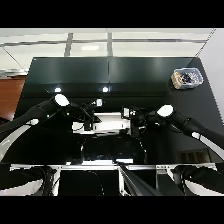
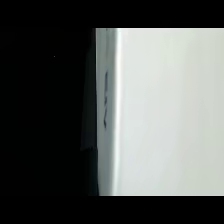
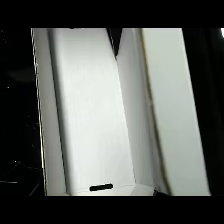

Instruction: Fold the box and place the chain.

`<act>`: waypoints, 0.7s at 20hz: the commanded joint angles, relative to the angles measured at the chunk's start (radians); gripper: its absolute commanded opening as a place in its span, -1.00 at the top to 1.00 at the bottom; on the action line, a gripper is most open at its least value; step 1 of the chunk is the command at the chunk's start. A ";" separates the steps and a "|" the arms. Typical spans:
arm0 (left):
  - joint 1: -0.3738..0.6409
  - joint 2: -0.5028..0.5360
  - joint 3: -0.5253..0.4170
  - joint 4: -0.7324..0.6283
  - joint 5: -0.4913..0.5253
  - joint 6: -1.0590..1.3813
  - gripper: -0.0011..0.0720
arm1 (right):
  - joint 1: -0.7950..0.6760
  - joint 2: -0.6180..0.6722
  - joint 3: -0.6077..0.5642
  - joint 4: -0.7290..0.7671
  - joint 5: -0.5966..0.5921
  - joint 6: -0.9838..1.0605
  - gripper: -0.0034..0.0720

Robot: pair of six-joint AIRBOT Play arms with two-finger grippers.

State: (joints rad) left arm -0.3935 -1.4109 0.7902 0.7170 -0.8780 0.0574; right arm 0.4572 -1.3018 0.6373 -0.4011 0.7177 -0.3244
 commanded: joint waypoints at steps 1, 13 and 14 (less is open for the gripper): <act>0.000 -0.001 0.000 0.000 0.005 -0.002 0.90 | 0.007 -0.036 0.000 -0.022 -0.009 -0.010 -0.93; 0.000 -0.007 0.000 0.005 0.025 -0.001 0.90 | 0.040 -0.041 0.000 -0.073 -0.069 0.043 -0.93; 0.000 -0.007 0.000 0.005 0.026 -0.002 0.90 | 0.040 -0.042 0.000 -0.073 -0.071 0.044 -0.93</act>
